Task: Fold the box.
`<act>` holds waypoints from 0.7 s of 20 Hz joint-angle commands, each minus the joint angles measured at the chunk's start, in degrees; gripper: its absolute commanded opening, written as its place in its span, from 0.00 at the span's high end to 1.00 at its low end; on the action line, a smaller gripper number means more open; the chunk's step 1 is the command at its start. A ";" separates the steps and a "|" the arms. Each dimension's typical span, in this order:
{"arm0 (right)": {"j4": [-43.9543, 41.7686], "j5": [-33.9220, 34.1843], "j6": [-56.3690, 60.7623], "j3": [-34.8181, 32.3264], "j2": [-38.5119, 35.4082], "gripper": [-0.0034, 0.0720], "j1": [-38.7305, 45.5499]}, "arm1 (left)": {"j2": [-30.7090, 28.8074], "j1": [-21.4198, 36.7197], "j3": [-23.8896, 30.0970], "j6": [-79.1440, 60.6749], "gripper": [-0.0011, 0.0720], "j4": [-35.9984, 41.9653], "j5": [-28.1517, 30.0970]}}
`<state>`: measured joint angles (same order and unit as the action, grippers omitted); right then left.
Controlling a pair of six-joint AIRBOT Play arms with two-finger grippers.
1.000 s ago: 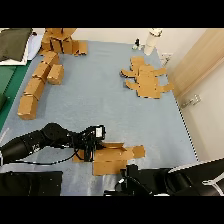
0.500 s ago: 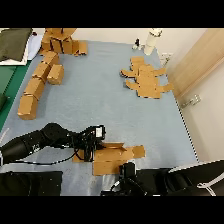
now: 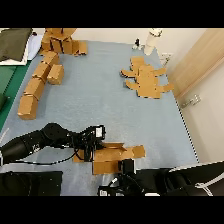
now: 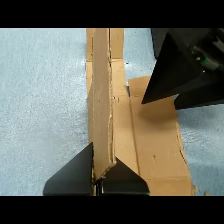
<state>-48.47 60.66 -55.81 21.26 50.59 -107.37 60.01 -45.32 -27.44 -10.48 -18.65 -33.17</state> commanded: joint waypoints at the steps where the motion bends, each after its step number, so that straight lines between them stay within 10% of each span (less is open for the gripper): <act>1: 2.67 2.78 4.52 1.07 0.04 0.31 0.20 | 0.00 -0.02 0.02 -0.02 0.97 0.00 0.02; 6: 2.93 2.99 5.97 1.01 0.04 0.31 0.20 | 0.00 -0.02 0.02 -0.02 0.97 0.00 0.02; 8: 3.76 4.09 11.65 1.16 -0.90 0.00 0.35 | 0.00 -0.02 0.02 -0.02 0.97 0.00 0.00; 14: 0.61 4.90 8.79 0.76 -6.80 0.00 4.39 | 0.00 -0.02 0.00 -0.02 0.97 0.00 0.00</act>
<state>-47.20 64.97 -44.93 22.09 45.80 -104.51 60.01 -45.32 -27.44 -10.50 -18.65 -33.15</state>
